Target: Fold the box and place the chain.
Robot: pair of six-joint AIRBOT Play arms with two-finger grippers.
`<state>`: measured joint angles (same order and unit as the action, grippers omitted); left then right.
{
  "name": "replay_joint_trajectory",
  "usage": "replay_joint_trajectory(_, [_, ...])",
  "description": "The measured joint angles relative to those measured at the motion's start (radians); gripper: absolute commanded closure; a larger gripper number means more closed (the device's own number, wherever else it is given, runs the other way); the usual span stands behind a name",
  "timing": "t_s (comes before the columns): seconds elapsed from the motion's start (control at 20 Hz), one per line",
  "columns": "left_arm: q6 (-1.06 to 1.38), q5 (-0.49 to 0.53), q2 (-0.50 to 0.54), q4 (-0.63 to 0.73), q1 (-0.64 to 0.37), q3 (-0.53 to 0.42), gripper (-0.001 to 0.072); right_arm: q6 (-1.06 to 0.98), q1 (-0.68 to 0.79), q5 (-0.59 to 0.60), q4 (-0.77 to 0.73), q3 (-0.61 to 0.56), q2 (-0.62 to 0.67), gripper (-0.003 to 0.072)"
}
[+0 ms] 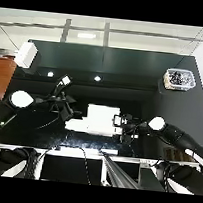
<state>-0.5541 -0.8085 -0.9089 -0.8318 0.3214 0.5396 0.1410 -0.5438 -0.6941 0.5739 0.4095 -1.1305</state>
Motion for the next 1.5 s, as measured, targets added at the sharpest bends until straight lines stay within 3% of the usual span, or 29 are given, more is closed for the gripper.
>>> replay_joint_trajectory(0.2, [0.024,-0.047,0.019,-0.088,-0.021,-0.029,0.0001,0.0,0.0,0.0,0.0,0.0,0.0,0.0296])
replay_joint_trajectory(0.7, [0.246,0.079,-0.033,-0.125,0.128,-0.121,0.0024,-0.001,0.0,0.0,0.0,0.0,0.0,0.0296])
replay_joint_trajectory(1.3, [0.387,0.149,-0.114,-0.124,0.153,-0.127,0.0032,0.0,0.0,0.0,0.0,0.0,0.0,0.0296])
replay_joint_trajectory(1.5, [0.416,0.147,-0.116,-0.113,0.153,-0.127,0.0145,-0.001,0.0,0.001,0.0,0.0,0.0,0.0296])
